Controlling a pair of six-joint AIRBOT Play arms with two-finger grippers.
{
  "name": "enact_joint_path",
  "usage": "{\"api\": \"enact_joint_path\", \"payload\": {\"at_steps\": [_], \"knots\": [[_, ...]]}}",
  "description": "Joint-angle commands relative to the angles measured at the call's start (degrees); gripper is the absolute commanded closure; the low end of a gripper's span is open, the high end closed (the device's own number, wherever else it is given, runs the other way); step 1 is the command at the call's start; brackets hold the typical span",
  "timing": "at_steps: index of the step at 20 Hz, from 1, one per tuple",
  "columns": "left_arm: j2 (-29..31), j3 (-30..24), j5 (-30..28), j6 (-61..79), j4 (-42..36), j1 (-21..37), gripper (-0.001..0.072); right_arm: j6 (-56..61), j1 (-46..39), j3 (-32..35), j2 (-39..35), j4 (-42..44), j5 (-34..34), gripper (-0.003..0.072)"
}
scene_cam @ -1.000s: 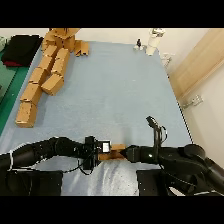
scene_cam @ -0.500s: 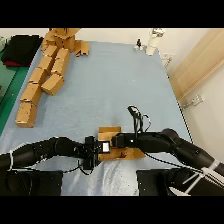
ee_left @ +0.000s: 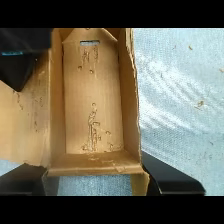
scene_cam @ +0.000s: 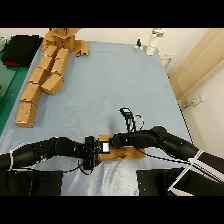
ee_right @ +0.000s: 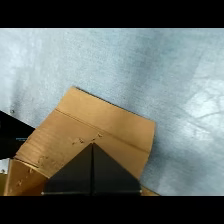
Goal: Fold the box.
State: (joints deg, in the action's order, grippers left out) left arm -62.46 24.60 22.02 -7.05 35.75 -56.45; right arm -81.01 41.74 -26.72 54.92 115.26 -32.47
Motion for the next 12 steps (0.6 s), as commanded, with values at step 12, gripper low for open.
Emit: {"api": "enact_joint_path", "payload": {"at_steps": [12], "knots": [[0.0, 0.0, 0.0, 0.0, 0.0, 0.0, 0.0358, -3.5, 0.0, -5.7, -14.7, -18.0, -22.9, 0.0683]]}}
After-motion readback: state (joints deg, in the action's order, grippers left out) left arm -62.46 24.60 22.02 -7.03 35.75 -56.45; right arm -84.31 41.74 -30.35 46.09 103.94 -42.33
